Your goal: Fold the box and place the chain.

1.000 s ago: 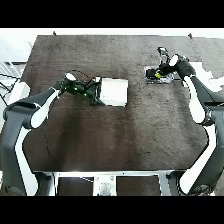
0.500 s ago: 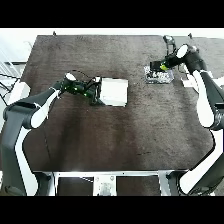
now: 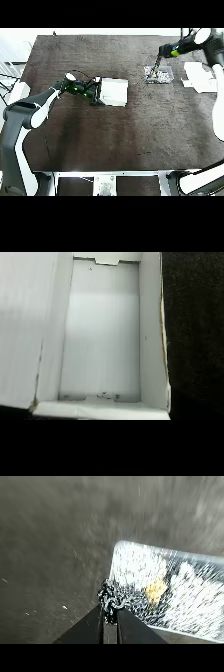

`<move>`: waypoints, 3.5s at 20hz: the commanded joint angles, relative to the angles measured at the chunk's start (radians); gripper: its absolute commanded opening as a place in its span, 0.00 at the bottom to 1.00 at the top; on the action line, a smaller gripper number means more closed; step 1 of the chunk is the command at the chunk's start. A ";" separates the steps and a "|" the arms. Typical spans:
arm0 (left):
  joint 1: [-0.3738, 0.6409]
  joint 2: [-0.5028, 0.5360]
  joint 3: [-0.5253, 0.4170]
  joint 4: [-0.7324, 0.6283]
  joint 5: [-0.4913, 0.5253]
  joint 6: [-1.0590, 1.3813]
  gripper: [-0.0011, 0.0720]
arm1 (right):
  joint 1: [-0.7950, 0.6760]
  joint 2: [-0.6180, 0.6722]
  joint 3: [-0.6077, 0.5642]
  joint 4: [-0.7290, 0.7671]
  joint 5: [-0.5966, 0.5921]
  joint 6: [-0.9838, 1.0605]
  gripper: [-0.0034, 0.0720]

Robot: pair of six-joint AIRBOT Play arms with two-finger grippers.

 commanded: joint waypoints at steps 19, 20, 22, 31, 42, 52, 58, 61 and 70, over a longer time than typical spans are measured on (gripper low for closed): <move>0.000 0.000 0.000 0.000 0.000 0.000 0.87 | 0.087 0.465 -0.303 -0.072 0.153 -0.090 0.06; 0.000 0.000 0.000 0.000 0.000 0.000 0.87 | 0.087 0.465 -0.387 -0.071 0.111 -0.082 0.06; 0.000 0.000 0.000 0.000 0.000 0.000 0.87 | 0.082 0.465 -0.583 -0.072 -0.031 -0.077 0.06; 0.000 0.000 0.000 0.000 0.000 0.000 0.87 | -0.090 0.464 -1.026 -0.072 -0.285 0.019 0.06; 0.000 0.000 0.000 0.000 0.000 0.000 0.87 | -0.113 0.465 -1.028 -0.058 -0.225 -0.010 0.41; 0.000 0.000 0.000 0.000 0.000 0.000 0.87 | -0.058 0.325 -1.026 0.045 -0.262 -0.395 0.45; 0.000 0.000 0.000 0.000 0.000 0.000 0.87 | -0.059 0.248 -0.992 0.044 -0.266 -0.435 0.45; 0.000 0.000 0.000 0.000 0.000 0.000 0.87 | -0.069 0.235 -0.962 0.039 -0.266 -0.435 0.45; 0.000 0.000 0.000 0.000 0.000 0.000 0.87 | -0.101 0.205 -0.949 0.045 -0.231 -0.435 0.43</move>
